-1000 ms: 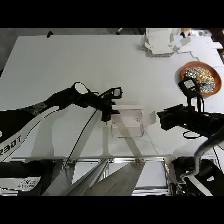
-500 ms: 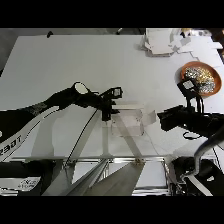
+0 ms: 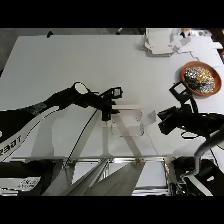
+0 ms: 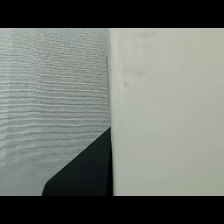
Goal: Fold the box and place the chain.
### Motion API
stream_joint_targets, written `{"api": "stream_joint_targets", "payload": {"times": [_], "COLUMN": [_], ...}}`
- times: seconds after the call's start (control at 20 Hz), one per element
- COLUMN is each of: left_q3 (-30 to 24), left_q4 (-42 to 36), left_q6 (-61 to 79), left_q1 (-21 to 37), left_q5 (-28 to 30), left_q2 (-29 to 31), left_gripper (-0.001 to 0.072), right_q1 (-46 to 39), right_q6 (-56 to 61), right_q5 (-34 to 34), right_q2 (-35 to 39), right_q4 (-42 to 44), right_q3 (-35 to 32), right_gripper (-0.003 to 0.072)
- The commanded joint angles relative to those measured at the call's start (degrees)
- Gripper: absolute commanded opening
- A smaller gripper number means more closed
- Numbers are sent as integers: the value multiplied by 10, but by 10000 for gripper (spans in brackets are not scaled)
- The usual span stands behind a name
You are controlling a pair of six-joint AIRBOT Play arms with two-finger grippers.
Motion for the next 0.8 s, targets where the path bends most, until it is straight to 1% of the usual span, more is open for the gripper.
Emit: {"api": "stream_joint_targets", "payload": {"times": [0.0,0.05,0.15,0.2,0.25,0.3,0.35,0.45,0.55,0.6,0.7,0.75], "left_q3": [0,0,0,0,0,0,0,0,0,0,0,0], "left_q4": [0,0,0,0,0,0,0,-1,-2,-2,-2,-2], "left_q6": [0,0,0,0,0,0,0,0,0,0,0,0], "left_q1": [0,0,0,0,0,0,0,0,0,0,0,0], "left_q5": [-1,-1,-1,-1,-1,-1,-2,-1,-3,-3,-3,-3], "left_q2": [0,0,0,0,0,0,0,0,0,0,0,0], "left_gripper": [11,11,11,11,11,11,11,11,11,11,11,11], "right_q1": [0,0,0,0,0,0,0,-1,24,43,85,106], "right_q6": [-248,-304,-356,-369,-389,-423,-455,-518,-556,-559,-559,-557], "right_q5": [-16,-9,23,31,32,28,28,17,-45,-97,-191,-227], "right_q2": [-36,-55,-95,-113,-126,-134,-138,-138,-135,-127,-98,-84], "right_q4": [144,167,150,139,135,134,136,155,154,148,105,82], "right_q3": [-29,-41,-49,-49,-49,-49,-49,-57,-90,-113,-157,-175], "right_gripper": [17,18,23,136,317,472,567,672,683,684,688,689]}}
